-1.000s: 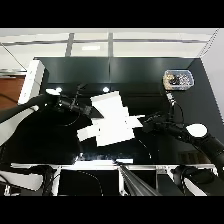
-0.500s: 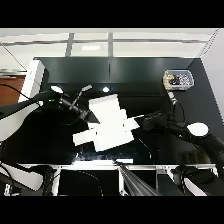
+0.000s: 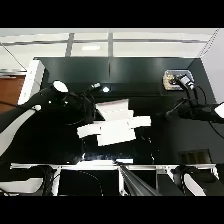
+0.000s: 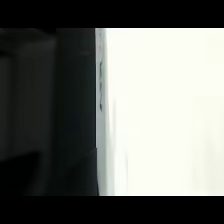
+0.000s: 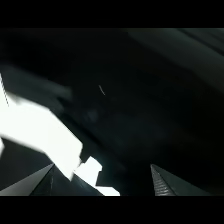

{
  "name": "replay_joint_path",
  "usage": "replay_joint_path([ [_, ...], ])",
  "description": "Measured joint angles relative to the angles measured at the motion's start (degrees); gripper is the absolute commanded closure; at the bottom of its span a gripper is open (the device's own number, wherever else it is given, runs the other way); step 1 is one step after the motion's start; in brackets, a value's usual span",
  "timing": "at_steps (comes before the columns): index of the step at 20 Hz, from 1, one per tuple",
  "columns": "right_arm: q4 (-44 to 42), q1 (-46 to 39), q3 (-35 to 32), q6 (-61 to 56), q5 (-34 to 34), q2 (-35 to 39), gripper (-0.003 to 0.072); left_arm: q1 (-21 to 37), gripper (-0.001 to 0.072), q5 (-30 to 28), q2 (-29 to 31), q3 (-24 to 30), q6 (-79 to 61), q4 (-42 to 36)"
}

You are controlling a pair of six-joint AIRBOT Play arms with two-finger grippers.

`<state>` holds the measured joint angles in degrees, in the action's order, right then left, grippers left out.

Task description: Fold the box and place the chain.

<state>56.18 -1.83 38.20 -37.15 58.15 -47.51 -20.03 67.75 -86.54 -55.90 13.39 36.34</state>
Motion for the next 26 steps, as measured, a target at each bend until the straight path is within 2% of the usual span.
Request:
replay_joint_path([
  [4, 4.81, 1.88, 0.68, 10.12, 2.86, -0.37, -0.0024, -5.97, 0.0680, -10.82, 1.53, 1.29, -6.21, 7.67],
  [8, 4.55, 6.88, -1.05, 15.17, 1.84, -1.51, -0.0024, -8.37, 0.0680, -15.85, 1.55, 1.97, -9.57, 5.97],
  [13, 2.97, 14.40, -5.55, 17.59, -1.79, -3.19, -0.0024, -9.11, 0.0679, -18.18, 1.55, 2.89, -11.06, 4.26],
  [19, -1.16, 23.56, -11.28, 24.46, -9.68, -4.04, -0.0024, -9.25, 0.0677, -18.71, 1.51, 5.01, -11.45, 4.33],
  [26, -2.43, 28.81, -14.16, 29.40, -12.98, -4.68, -0.0023, -9.27, 0.0677, -18.27, 1.51, 5.51, -11.54, 5.27],
])
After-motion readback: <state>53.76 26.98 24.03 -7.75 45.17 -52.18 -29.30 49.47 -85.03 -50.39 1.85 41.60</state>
